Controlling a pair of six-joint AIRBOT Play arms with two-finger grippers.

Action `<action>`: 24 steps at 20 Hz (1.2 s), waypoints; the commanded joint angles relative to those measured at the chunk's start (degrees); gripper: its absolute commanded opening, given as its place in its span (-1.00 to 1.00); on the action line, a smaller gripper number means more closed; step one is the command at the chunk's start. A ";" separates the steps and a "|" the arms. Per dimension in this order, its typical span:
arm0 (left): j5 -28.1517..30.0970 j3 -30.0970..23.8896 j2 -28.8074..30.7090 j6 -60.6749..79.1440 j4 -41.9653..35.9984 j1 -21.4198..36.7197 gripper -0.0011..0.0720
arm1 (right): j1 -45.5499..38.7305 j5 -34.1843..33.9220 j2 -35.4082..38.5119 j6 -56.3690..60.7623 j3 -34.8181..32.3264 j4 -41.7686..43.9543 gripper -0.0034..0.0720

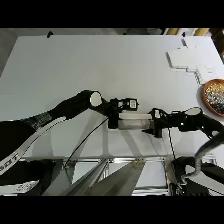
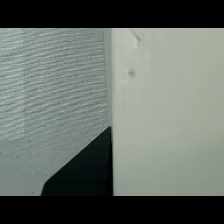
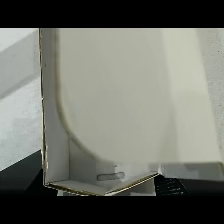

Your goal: Fold the box and place the chain.

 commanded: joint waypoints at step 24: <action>-13.20 0.02 13.88 -11.65 15.23 1.86 -0.92 | 0.02 0.33 -0.02 0.00 -0.04 -0.04 0.19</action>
